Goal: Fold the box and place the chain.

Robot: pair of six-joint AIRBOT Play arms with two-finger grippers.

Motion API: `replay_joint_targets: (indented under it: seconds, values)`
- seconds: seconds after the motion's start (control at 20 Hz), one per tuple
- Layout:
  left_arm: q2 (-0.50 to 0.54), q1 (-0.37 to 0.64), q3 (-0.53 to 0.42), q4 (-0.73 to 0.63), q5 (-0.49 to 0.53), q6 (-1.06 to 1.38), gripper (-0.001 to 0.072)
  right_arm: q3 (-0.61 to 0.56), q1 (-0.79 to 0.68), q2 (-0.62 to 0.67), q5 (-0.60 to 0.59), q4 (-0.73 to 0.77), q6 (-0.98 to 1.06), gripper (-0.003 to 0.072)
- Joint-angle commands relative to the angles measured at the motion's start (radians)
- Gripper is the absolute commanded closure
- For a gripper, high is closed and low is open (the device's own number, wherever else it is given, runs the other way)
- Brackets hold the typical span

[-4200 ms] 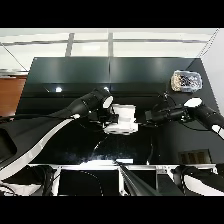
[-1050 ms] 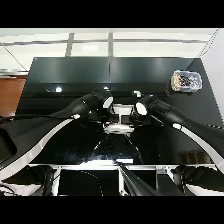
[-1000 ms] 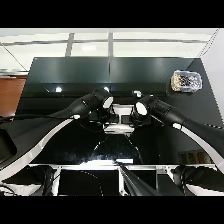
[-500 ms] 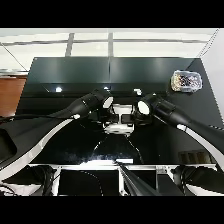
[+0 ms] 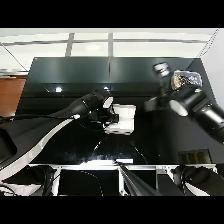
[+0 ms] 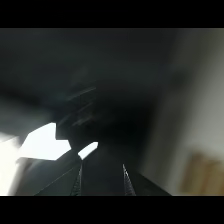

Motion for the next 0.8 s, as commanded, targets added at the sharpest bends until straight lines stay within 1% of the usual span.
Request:
replay_joint_targets:
  seconds: [0.0,0.05,0.15,0.2,0.25,0.3,0.35,0.4,0.45,0.55,0.6,0.65,0.7,0.75]
  values:
    - [0.0,0.0,0.001,0.0,0.01,0.001,0.0681,-0.013,-0.224,0.021,-0.191,-0.245,0.005,0.0362]
    - [0.0,0.0,0.001,0.0,0.014,0.001,0.0681,-0.013,-0.319,0.003,-0.299,-0.228,0.044,0.0362]
    - [0.0,0.0,0.001,0.0,0.019,0.001,0.0681,-0.013,-0.462,-0.051,-0.462,-0.224,0.153,0.0362]
    - [0.0,0.0,0.001,0.0,0.019,0.001,0.068,-0.009,-0.507,-0.087,-0.512,-0.219,0.171,0.0362]
    - [0.0,0.0,0.001,0.0,0.018,0.001,0.0681,0.006,-0.547,-0.135,-0.533,-0.204,0.174,0.0361]
    - [0.0,0.0,0.001,0.0,0.018,0.001,0.068,0.041,-0.575,-0.194,-0.52,-0.172,0.174,0.036]
    - [0.0,0.0,0.001,0.0,0.019,0.001,0.068,0.09,-0.599,-0.254,-0.489,-0.118,0.189,0.0322]
    - [0.0,0.0,0.001,0.0,0.019,0.001,0.0681,0.158,-0.63,-0.324,-0.45,-0.018,0.206,0.0026]
    - [0.0,0.0,0.001,0.0,0.019,0.001,0.0681,0.231,-0.659,-0.386,-0.409,0.111,0.181,-0.0016]
    - [0.0,0.0,0.001,0.0,0.017,0.001,0.0681,0.373,-0.712,-0.503,-0.315,0.419,0.072,-0.0015]
    - [0.0,0.0,0.001,0.0,0.017,0.002,0.0681,0.432,-0.735,-0.556,-0.245,0.521,0.093,-0.0015]
    - [0.0,0.0,0.001,0.0,0.018,0.001,0.068,0.488,-0.754,-0.606,-0.169,0.579,0.167,-0.0015]
    - [0.0,0.0,0.001,0.0,0.017,0.001,0.0681,0.522,-0.761,-0.641,-0.127,0.601,0.216,-0.0014]
    - [0.0,0.0,0.001,0.0,0.017,0.001,0.0681,0.543,-0.763,-0.664,-0.126,0.601,0.246,-0.0014]
